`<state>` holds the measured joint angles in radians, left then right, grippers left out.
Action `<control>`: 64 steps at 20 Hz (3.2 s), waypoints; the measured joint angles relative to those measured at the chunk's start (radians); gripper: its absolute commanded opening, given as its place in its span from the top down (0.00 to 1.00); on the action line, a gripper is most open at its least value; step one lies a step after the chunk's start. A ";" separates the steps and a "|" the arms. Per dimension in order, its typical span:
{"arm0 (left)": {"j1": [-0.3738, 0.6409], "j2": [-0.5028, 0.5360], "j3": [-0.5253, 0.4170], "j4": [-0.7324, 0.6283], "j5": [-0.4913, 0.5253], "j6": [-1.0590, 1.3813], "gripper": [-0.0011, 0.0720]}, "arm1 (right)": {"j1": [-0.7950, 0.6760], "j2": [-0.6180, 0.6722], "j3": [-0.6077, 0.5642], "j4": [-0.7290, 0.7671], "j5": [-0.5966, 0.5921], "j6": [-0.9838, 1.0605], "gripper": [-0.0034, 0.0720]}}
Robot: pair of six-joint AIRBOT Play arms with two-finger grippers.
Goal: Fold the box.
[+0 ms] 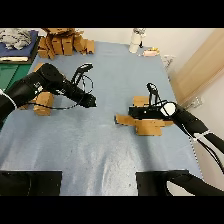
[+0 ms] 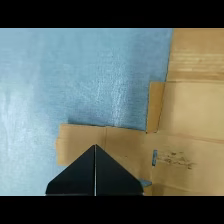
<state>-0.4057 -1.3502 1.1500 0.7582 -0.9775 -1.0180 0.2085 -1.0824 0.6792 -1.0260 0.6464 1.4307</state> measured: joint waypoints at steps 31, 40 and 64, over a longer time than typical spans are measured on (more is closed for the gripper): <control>0.000 0.000 0.000 0.000 0.026 0.000 0.96 | -0.695 -0.071 0.272 -0.347 0.451 -0.069 0.32; 0.000 0.000 0.000 -0.001 0.032 -0.003 0.96 | -0.707 -0.237 0.272 -0.205 0.491 -0.172 0.33; 0.240 -0.047 0.000 -0.086 -0.156 -0.018 0.33 | -0.252 -0.095 -0.053 0.437 0.373 -0.633 0.96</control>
<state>-0.1654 -1.3972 1.1500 0.6720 -1.1332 -1.0355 -0.0433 -1.1778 0.6266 -0.5892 1.0191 0.7979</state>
